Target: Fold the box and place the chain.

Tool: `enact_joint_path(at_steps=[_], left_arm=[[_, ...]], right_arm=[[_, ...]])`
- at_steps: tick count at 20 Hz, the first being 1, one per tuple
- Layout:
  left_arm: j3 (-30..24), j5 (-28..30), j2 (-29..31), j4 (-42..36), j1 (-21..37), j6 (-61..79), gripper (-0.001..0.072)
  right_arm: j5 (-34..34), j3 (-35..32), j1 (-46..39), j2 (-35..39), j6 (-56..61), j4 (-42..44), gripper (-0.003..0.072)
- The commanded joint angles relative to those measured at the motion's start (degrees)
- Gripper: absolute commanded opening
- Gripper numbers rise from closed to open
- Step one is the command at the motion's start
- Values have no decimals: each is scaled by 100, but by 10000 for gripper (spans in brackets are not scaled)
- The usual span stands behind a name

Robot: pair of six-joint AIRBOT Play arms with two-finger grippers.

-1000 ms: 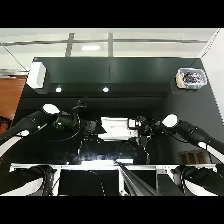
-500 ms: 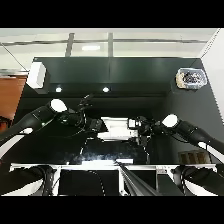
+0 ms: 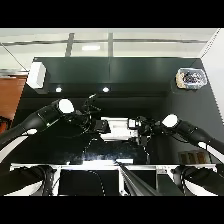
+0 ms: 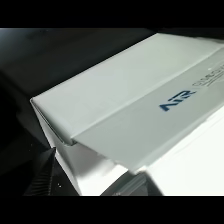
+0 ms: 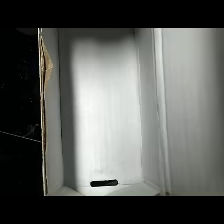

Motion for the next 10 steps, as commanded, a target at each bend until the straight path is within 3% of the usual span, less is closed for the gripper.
enact_joint_path(at_steps=[1,3,10], left_arm=[[22,404,2,153,-179,-264,591],[22,573,2,470,-299,-688,548],[146,782,2,1746,-863,-2026,534]], right_arm=[[2,0,4,-2,0,2,478],[2,0,4,-2,0,2,478],[0,0,4,-2,2,2,478]])
